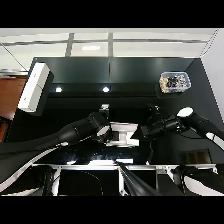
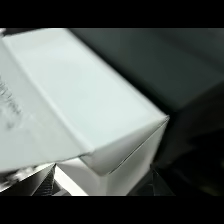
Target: Fold the box and place the chain.
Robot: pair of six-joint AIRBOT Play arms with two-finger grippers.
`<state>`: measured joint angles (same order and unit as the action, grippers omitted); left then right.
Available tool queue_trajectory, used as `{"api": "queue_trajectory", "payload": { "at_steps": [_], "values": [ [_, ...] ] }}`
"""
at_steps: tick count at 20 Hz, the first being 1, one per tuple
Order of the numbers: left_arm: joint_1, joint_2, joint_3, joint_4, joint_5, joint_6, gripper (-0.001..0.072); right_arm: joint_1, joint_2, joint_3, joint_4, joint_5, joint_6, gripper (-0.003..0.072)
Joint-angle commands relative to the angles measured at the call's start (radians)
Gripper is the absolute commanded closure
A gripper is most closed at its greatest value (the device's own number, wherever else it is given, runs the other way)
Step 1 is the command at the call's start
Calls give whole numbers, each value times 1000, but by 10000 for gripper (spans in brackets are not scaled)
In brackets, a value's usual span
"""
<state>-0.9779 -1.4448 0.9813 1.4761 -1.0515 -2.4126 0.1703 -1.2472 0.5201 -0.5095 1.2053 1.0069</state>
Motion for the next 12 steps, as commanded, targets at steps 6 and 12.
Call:
{"api": "queue_trajectory", "payload": {
  "at_steps": [6,12],
  "values": [
    [1,0,0,0,4,0,682,256,83,67,-340,-265,455,9],
    [1,0,0,0,3,0,681,412,83,141,-610,-312,729,9]
  ]
}}
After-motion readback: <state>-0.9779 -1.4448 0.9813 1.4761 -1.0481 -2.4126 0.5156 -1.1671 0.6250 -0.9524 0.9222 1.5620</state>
